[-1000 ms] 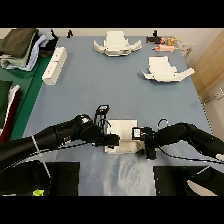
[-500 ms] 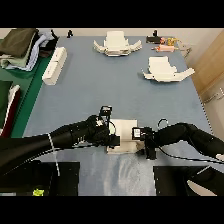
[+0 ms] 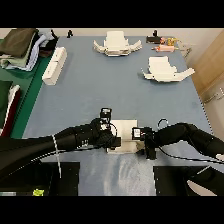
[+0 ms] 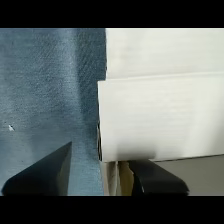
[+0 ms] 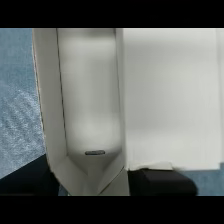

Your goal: Fold the box.

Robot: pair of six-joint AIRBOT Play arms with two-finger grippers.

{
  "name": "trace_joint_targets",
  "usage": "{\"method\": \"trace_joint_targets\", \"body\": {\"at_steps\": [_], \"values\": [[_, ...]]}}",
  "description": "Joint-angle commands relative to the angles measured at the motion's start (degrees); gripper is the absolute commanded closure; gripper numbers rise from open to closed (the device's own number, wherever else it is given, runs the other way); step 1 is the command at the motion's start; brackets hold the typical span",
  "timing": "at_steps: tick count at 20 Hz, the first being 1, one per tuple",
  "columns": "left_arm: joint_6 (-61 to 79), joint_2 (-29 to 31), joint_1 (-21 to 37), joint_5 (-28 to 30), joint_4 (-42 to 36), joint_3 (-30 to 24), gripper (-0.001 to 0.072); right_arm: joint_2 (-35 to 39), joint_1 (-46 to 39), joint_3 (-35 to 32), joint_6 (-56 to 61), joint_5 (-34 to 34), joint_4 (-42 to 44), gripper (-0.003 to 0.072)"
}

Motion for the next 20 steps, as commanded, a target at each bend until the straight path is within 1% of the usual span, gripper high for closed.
{"method": "trace_joint_targets", "body": {"at_steps": [1,2,3,4,9,10,11,12,13,20], "values": [[-1.6,-0.1,-0.2,1.3,0.4,0.0,0.0391,0.0,0.0,0.0,0.0,0.0,0.0,0.0177],[-1.5,-0.1,-0.2,2.2,0.4,0.0,0.0637,0.0,0.0,0.0,0.0,0.0,0.0,0.0177],[-1.0,-0.1,-0.3,3.9,0.3,0.0,0.0696,0.0,0.0,0.0,0.0,0.0,0.0,0.0177],[-1.2,-0.1,-0.3,4.9,0.2,0.0,0.0696,0.0,0.0,0.0,0.0,0.0,0.0,0.0177],[-1.6,-0.1,-0.2,4.8,0.3,0.0,0.0694,0.0,0.0,0.0,0.0,0.0,0.0,0.0177],[-1.6,-0.1,-0.3,4.8,0.2,0.0,0.0657,0.0,0.0,0.0,0.0,0.0,0.0,0.0177],[-1.6,-0.1,-0.2,4.8,0.1,0.0,0.0389,0.0,0.0,0.0,0.0,0.0,0.0,0.0177],[-1.6,-0.1,-0.2,4.8,-0.1,0.0,0.0182,0.0,0.0,0.0,0.0,0.0,0.0,0.0177],[-1.6,-0.1,-0.2,4.8,-0.1,0.0,0.0168,0.0,0.0,0.0,0.0,0.0,0.0,0.0177],[-1.6,0.0,-0.2,4.3,-0.7,0.0,0.0169,0.0,0.0,0.0,0.0,0.0,0.0,0.0177]]}}
